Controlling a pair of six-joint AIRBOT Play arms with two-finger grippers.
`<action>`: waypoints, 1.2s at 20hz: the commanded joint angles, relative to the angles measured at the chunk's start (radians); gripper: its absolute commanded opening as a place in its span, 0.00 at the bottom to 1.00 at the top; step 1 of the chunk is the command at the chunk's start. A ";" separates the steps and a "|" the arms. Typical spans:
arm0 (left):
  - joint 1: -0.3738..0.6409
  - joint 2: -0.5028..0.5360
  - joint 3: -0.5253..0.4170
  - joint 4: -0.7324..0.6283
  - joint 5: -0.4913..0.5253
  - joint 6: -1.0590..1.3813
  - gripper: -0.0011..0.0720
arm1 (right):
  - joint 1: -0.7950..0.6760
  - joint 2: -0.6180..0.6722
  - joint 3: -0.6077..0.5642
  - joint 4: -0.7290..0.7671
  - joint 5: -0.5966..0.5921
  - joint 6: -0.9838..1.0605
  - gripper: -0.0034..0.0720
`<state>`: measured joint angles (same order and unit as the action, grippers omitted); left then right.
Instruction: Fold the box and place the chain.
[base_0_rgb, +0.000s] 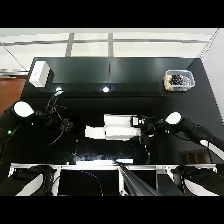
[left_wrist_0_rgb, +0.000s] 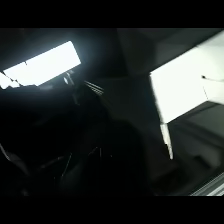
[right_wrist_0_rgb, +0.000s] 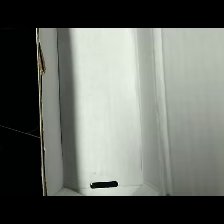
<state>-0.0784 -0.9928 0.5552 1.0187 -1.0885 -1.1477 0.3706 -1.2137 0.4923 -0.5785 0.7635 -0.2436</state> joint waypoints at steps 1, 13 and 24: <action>0.044 -0.007 -0.107 -0.095 0.026 -0.272 0.05 | 0.000 0.000 0.000 0.001 -0.001 0.000 0.28; -0.135 -0.323 -0.061 -0.499 0.089 0.084 0.05 | 0.000 0.000 0.000 0.001 -0.001 0.000 0.28; -0.169 -0.327 0.092 -0.500 -0.021 0.228 0.99 | 0.000 0.000 0.000 0.002 -0.001 0.000 0.28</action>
<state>-0.2359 -1.3190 0.6090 0.5205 -1.0599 -0.9382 0.3706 -1.2137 0.4923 -0.5774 0.7624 -0.2440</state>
